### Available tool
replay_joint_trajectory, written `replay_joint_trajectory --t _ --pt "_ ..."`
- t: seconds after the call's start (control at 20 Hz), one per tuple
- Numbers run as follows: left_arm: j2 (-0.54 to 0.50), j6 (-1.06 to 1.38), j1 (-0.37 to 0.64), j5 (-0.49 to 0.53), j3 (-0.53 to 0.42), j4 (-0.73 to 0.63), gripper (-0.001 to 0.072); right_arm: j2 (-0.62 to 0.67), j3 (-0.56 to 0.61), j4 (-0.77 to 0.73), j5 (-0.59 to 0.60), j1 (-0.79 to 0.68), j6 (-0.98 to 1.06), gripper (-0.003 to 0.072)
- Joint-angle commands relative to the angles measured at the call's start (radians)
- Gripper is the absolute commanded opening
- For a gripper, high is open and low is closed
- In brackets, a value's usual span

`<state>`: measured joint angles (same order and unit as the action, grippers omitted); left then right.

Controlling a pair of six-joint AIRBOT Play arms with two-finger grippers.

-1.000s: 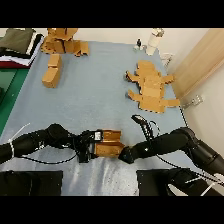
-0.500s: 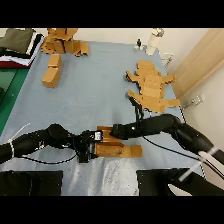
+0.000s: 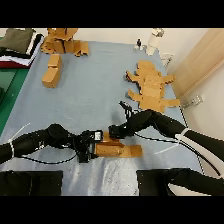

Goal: Fold the box.

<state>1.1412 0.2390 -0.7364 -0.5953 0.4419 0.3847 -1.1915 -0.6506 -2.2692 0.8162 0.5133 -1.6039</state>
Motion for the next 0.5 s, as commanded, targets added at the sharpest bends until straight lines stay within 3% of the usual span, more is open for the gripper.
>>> replay_joint_trajectory --t 0.0,0.2,0.3,0.45 --pt "0.0 0.0 0.001 0.001 0.001 0.0 0.0449 -0.022 -0.002 0.01 -0.005 -0.001 -0.013 0.0003" --pt "0.0 0.0 0.001 0.001 0.001 0.0 0.0449 0.088 -0.003 0.032 0.027 -0.001 -0.05 0.0003" --pt "0.0 0.0 0.001 0.001 0.001 0.0 0.0449 0.211 -0.003 0.147 0.064 0.0 -0.043 0.0003" --pt "0.0 0.0 0.001 0.001 0.001 0.0 0.045 0.409 0.001 0.327 0.249 0.0 -0.035 0.0003"
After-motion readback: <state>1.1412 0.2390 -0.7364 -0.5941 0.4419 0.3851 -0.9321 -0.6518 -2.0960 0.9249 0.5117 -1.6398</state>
